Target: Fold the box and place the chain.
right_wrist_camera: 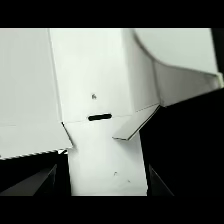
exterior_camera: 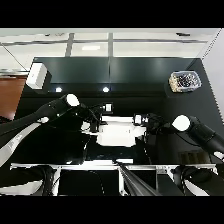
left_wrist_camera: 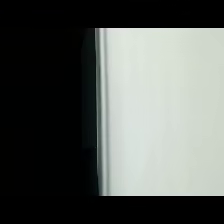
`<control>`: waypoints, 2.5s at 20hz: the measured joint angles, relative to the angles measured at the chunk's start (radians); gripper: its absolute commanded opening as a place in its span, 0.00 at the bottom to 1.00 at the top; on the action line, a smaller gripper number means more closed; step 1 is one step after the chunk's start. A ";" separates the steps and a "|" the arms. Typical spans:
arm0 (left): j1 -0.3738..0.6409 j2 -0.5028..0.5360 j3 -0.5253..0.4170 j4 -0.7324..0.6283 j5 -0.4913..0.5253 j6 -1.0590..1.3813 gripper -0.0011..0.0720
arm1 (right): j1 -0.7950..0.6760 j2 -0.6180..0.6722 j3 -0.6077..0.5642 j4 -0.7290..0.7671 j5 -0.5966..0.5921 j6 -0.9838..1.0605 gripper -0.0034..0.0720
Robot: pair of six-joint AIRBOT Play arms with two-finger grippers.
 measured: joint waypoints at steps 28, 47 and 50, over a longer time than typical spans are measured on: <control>0.000 -0.003 0.000 -0.001 -0.005 -0.023 0.05 | 0.148 -0.007 0.019 0.117 -0.130 -0.056 0.98; 0.000 -0.003 0.000 0.000 -0.009 -0.023 0.05 | 0.050 -0.068 0.048 0.227 -0.086 -0.139 0.97; 0.000 -0.003 0.000 0.001 -0.010 -0.022 0.05 | 0.050 -0.100 0.030 0.256 -0.082 -0.203 0.97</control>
